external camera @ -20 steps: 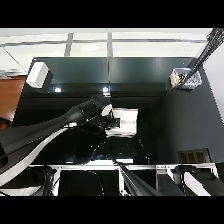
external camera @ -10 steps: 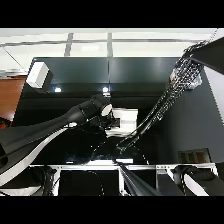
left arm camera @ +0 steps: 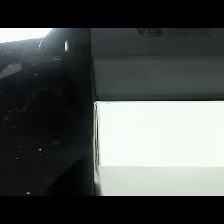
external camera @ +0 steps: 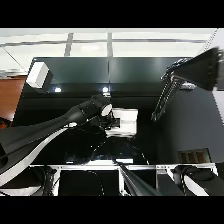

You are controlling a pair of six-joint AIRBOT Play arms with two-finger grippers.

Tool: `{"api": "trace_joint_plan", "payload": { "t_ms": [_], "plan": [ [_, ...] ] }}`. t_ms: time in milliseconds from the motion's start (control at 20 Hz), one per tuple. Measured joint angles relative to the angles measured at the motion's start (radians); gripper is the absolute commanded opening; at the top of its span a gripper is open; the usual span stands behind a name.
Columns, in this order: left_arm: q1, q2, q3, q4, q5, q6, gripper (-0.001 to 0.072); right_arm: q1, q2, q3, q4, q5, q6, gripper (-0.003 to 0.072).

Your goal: Fold the box and place the chain.

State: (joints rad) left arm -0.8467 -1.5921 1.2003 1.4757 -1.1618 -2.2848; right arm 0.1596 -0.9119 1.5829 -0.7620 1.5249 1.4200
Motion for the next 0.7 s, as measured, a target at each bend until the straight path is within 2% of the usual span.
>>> {"api": "trace_joint_plan", "payload": {
  "t_ms": [350, 700],
  "plan": [
    [0.000, 0.000, 0.000, 0.000, 0.000, 0.000, 0.0025, 0.029, -0.002, -0.152, 0.007, -0.088, -0.006, 0.0019],
    [0.000, 0.000, 0.000, 0.000, 0.000, 0.000, 0.0026, 0.090, -0.003, -0.390, 0.103, -0.245, -0.055, 0.0019]
  ]
}}
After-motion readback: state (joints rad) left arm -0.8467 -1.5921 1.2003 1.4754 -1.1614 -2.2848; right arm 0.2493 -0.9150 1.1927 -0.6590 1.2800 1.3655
